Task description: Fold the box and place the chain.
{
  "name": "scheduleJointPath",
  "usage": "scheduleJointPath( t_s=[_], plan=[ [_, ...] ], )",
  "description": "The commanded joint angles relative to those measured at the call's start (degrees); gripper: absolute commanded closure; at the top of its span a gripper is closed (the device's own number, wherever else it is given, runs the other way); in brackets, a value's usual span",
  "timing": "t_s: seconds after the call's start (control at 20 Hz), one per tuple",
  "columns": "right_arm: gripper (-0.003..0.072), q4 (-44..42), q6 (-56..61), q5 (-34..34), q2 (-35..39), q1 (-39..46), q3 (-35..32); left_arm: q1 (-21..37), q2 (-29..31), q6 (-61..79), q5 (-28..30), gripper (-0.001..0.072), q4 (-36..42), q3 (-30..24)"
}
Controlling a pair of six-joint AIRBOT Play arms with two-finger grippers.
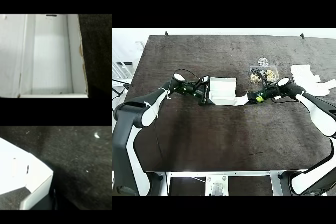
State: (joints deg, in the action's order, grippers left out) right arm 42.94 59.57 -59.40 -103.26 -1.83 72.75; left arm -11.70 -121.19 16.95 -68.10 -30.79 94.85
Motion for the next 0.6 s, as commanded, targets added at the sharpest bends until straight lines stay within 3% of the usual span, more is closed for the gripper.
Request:
scheduleJointPath(
  t_s=[0.0, 0.2, 0.5, 0.55],
  plan=[
    [0.0670, -2.03, 1.11, -0.83, -0.61, -1.31, 1.05, 0.04, -0.02, 0.00, 0.00, 0.0412, 0.00, -0.02],
    [0.0670, -3.89, 0.83, -3.89, -0.24, -1.31, 2.60, 0.04, -0.02, 0.00, 0.00, 0.0412, 0.00, -0.02],
    [0.0665, -3.54, -0.22, -3.10, 2.36, -1.33, 2.78, 0.02, -0.02, 0.00, 0.00, 0.0412, 0.00, -0.02],
    [0.0529, -3.65, -0.20, -3.04, 2.29, -1.36, 2.78, 0.04, -0.02, 0.00, 0.02, 0.0412, 0.00, -0.02]
  ],
)
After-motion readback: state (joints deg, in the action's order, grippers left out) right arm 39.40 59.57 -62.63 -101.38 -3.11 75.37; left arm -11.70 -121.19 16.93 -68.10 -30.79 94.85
